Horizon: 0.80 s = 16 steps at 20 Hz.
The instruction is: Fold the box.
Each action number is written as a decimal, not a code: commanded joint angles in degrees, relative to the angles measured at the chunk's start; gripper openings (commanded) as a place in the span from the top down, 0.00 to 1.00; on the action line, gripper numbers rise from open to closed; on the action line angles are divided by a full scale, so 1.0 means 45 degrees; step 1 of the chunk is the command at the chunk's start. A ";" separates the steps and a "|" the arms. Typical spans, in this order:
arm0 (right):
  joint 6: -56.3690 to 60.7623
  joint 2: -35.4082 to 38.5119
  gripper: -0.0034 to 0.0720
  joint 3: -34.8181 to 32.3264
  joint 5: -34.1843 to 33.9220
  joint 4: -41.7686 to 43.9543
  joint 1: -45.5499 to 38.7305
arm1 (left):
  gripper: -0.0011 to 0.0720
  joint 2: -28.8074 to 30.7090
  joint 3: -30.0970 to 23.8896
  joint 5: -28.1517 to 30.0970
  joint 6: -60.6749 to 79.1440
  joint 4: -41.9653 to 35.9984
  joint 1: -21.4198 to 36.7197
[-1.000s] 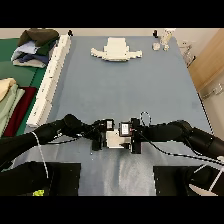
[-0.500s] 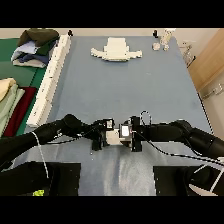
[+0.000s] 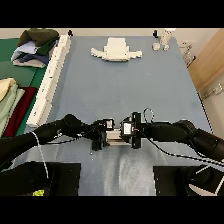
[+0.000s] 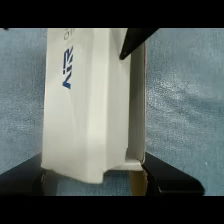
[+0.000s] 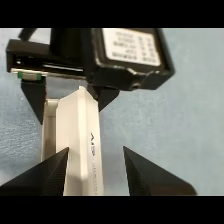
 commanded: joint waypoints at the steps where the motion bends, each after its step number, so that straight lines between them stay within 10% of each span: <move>1: 0.0000 0.0010 0.29 0.0010 0.0539 -0.0097 0.0000 | 0.41 -0.0010 0.0005 -0.0005 0.0005 0.0010 0.0005; 7: 0.0010 -0.0525 0.59 0.0005 -0.0087 0.0223 0.0005 | 0.41 -0.0010 0.0005 -0.0005 0.0005 0.0005 0.0005; 16: 0.0005 -0.0627 0.60 -0.0005 -0.0738 0.0797 0.0005 | 0.41 -0.0010 0.0005 -0.0005 0.0005 0.0010 0.0005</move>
